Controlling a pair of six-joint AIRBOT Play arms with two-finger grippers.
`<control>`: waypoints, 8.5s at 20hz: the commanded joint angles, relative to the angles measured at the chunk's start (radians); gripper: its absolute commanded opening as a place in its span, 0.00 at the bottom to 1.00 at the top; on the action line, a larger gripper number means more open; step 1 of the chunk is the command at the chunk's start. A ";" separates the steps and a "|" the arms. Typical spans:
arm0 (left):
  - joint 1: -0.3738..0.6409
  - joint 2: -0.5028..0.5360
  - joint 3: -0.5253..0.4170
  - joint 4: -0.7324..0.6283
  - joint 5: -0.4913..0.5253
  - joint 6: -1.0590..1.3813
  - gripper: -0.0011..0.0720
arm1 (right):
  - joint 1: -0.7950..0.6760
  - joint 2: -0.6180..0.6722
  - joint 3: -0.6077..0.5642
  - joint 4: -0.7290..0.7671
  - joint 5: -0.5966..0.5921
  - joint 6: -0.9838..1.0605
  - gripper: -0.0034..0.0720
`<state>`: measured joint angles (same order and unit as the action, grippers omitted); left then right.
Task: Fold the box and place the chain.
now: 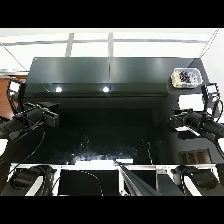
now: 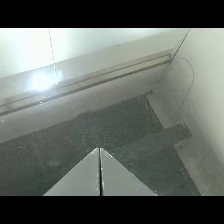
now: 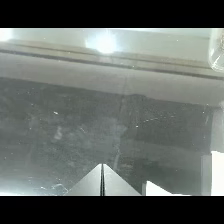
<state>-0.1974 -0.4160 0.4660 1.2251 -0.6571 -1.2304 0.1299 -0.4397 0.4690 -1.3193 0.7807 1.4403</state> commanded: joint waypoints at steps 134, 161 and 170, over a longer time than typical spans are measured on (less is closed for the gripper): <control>-0.092 -1.246 0.428 -0.834 -0.613 0.623 0.05 | -0.166 -0.504 0.065 0.831 0.091 -0.712 0.90; -0.288 -1.056 0.363 -0.552 -0.235 1.295 0.06 | 0.242 -0.507 0.000 0.359 0.129 -1.278 0.90; -0.288 -1.056 0.363 -0.552 -0.236 1.295 0.06 | 0.389 -0.523 -0.036 0.451 -0.008 -1.278 0.90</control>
<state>-0.4850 -1.4715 0.8288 0.6701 -0.8925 0.0643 0.4744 -0.9611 0.4377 -0.9031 0.8192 0.1642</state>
